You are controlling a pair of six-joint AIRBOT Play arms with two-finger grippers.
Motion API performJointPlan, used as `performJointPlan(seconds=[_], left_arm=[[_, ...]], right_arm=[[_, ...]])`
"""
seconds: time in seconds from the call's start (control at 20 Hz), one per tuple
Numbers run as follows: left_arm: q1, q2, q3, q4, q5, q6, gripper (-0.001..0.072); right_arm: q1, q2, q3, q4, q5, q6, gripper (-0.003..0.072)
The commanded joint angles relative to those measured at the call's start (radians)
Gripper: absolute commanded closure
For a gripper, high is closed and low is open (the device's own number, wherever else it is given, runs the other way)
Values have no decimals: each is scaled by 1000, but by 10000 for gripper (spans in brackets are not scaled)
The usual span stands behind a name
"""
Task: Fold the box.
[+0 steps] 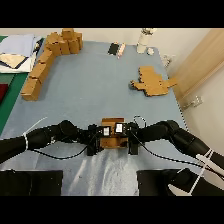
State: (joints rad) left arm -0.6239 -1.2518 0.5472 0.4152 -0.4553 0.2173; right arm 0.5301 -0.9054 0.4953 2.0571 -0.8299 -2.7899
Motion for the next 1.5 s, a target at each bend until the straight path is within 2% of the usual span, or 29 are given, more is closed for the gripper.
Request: performJointPlan(seconds=[0.0, 0.3, 0.4, 0.45, 0.55, 0.65, 0.75, 0.8, 0.9, 1.05, 1.3, 1.45], left_arm=[[0, 1, 0, 0, 0, 0, 257], [0, 1, 0, 0, 0, 0, 257], [0, 1, 0, 0, 0, 0, 257], [0, 1, 0, 0, 0, 0, 257], [0, 1, 0, 0, 0, 0, 258], [0, 1, 0, 0, 0, 0, 258], [0, 1, 0, 0, 0, 0, 257], [0, 1, 0, 0, 0, 0, 257], [0, 1, 0, 0, 0, 0, 257], [0, 1, 0, 0, 0, 0, 258], [0, 1, 0, 0, 0, 0, 257], [0, 1, 0, 0, 0, 0, 257]], right_arm=[[28, -32, 0, 19, 23, -11, 167], [27, -14, 0, 6, 0, 8, 164], [24, 17, 3, -51, -37, 123, 175], [24, 38, 7, -108, -59, 219, 217], [24, 96, 24, -302, -85, 507, 478], [23, 159, 54, -576, -129, 874, 679], [5, 208, 78, -776, -224, 1140, 680], [-19, 224, 82, -822, -268, 1239, 680], [-106, 230, 74, -787, -328, 1346, 680], [-227, 188, 26, -590, -310, 1333, 680], [-242, 66, -31, -348, -194, 1209, 680], [-242, -6, -32, -211, -165, 1128, 680]])
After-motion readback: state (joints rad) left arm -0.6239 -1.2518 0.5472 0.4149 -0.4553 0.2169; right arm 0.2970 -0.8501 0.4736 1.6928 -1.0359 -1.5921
